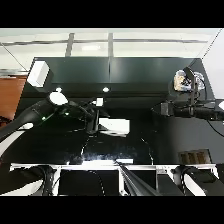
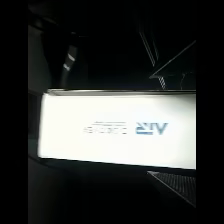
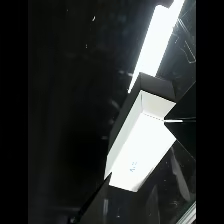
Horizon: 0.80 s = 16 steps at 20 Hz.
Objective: Fold the box and place the chain.
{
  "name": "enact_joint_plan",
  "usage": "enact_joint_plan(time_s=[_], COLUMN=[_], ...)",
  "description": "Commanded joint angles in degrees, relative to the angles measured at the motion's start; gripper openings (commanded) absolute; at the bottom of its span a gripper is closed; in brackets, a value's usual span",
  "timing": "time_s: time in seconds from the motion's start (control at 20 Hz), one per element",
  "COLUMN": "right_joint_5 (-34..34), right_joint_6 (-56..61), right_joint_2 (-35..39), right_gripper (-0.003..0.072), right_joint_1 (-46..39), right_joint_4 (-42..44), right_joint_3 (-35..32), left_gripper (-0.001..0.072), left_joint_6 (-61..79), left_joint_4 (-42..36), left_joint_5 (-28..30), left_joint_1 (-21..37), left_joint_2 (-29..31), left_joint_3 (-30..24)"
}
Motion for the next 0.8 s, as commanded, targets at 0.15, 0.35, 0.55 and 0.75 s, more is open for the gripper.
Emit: enact_joint_plan(time_s=[0.15, 0.35, 0.55, 0.75], right_joint_5=[-0.2, -0.5, -0.9, -1.1], right_joint_6=[0.6, 0.6, 0.6, 0.6], right_joint_2=[0.3, 0.3, 0.3, 0.3], right_gripper=[0.0018, 0.0018, 0.0018, 0.0018], right_joint_1=[-0.3, -0.3, -0.3, -0.3], right_joint_4=[-0.7, -0.7, -0.7, -0.7], right_joint_3=[0.0, 0.0, 0.0, 0.0], left_gripper=[0.0712, 0.0713, 0.0713, 0.0712], left_joint_6=[-5.3, -6.1, -6.1, -6.1], left_joint_4=[-1.1, -1.1, -1.1, -1.1], left_joint_5=[1.8, 2.2, 2.6, 2.6], left_joint_1=[-6.2, -6.2, -6.2, -6.2], left_joint_2=[-7.2, -7.6, -7.6, -7.5], left_joint_3=[5.0, 5.1, 5.7, 7.4])
